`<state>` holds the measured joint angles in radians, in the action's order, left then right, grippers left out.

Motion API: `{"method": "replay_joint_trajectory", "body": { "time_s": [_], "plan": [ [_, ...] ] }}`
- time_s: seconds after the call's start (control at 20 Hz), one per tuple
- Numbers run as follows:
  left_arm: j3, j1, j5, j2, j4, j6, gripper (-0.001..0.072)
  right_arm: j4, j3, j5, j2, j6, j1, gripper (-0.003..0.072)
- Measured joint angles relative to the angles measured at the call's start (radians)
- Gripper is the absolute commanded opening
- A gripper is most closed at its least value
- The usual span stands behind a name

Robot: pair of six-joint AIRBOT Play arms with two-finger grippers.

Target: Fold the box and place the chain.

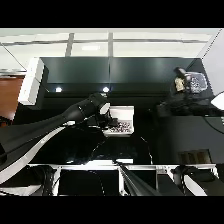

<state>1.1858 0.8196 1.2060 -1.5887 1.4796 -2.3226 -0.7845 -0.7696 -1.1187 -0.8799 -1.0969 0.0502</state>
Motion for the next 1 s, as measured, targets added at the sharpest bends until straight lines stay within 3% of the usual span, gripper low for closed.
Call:
{"method": "replay_joint_trajectory", "body": {
  "time_s": [0.1, 0.15, 0.25, 0.3, 0.55, 0.75, 0.85, 1.0],
  "plan": [
    [0.000, -0.001, 0.000, 0.000, 0.000, 0.000, 0.0035, -0.016, -0.008, -0.047, 0.022, -0.001, -0.070, 0.0281],
    [0.000, -0.001, 0.001, 0.000, 0.000, 0.001, 0.0138, -0.021, -0.010, -0.067, 0.029, -0.001, -0.092, 0.0281],
    [0.004, -0.002, 0.001, 0.002, 0.000, -0.007, 0.0626, -0.027, -0.013, -0.096, 0.038, -0.002, -0.120, 0.0281],
    [0.010, -0.002, 0.002, 0.004, 0.000, -0.006, 0.0710, -0.030, -0.014, -0.105, 0.040, -0.002, -0.128, 0.0282],
    [0.033, 0.001, 0.009, 0.078, 0.012, 0.118, 0.0710, -0.035, -0.016, -0.111, 0.046, -0.003, -0.145, 0.0281],
    [0.001, -0.003, 0.024, 0.225, 0.073, 0.301, 0.0710, -0.037, -0.016, -0.110, 0.046, -0.003, -0.149, 0.0282],
    [-0.069, -0.031, 0.032, 0.315, 0.125, 0.415, 0.0710, -0.037, -0.016, -0.109, 0.046, -0.003, -0.149, 0.0281],
    [-0.249, -0.162, -0.006, 0.447, 0.131, 0.564, 0.0710, -0.038, -0.016, -0.108, 0.046, -0.006, -0.149, 0.0282]
  ]
}}
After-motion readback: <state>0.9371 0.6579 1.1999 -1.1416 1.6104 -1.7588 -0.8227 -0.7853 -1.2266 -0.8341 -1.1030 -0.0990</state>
